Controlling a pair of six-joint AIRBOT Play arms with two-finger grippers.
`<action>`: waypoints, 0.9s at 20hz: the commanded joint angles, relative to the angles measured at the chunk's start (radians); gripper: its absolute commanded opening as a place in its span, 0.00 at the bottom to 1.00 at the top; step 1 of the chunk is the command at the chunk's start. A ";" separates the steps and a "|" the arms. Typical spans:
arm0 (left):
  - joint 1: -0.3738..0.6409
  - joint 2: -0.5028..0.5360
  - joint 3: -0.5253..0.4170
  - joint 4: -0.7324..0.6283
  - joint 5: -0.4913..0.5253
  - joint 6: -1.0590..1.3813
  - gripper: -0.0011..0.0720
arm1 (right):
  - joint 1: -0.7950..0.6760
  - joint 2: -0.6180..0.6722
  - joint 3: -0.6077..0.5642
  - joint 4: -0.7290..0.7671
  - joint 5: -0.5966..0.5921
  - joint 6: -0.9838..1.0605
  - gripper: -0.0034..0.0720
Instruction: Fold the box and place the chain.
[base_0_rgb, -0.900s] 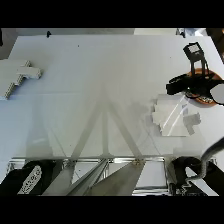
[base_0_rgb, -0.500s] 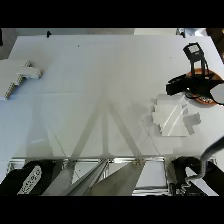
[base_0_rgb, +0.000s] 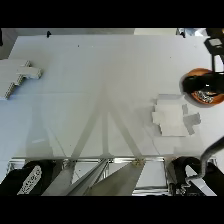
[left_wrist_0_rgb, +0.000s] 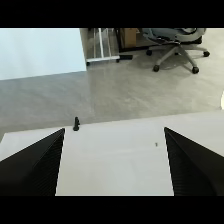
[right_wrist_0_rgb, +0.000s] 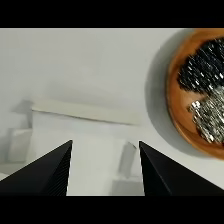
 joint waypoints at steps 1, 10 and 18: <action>0.000 0.000 0.001 0.000 0.000 0.000 0.97 | -0.127 -0.021 0.026 -0.113 0.239 -0.038 0.68; -0.001 0.000 0.001 0.000 0.000 0.000 0.97 | -0.219 -0.279 0.026 -0.097 0.439 -0.092 0.76; 0.000 0.000 0.001 0.000 0.000 0.000 0.97 | -0.219 -0.452 0.026 -0.089 0.373 -0.087 0.76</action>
